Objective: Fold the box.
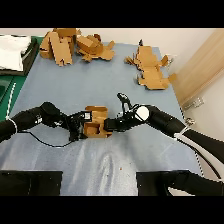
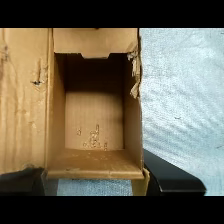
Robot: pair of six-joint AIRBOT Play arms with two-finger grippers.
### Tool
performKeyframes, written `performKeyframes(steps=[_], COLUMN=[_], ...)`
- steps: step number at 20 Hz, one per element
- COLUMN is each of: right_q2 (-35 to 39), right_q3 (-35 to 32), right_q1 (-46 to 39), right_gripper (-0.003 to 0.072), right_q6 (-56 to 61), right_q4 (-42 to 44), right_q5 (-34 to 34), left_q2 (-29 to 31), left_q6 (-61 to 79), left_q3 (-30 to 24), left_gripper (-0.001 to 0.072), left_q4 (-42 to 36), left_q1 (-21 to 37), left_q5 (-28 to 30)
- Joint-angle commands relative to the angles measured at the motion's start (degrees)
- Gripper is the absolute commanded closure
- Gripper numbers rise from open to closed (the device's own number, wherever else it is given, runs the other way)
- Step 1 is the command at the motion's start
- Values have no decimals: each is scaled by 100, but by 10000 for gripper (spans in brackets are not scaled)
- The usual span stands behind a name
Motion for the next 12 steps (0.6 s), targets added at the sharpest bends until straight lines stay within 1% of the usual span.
performKeyframes(steps=[1, 7, 11, 12], right_q2=[-39, -588, -710, -710], right_q3=[273, 699, 887, 894], right_q1=[470, 1051, 1152, 1180], right_gripper=[241, 243, 244, 256], right_q6=[1360, 2516, 3270, 3447], right_q4=[-944, -1937, -2636, -2774], right_q5=[-33, 212, 776, 839], left_q2=[2, 0, 0, 0], left_q6=[0, -44, -42, -42], left_q3=[-2, -2, -2, -2], left_gripper=[332, 331, 331, 331], left_q4=[0, 0, 0, 0], left_q1=[-2, -2, -2, -2], left_q5=[39, 28, 37, 39])
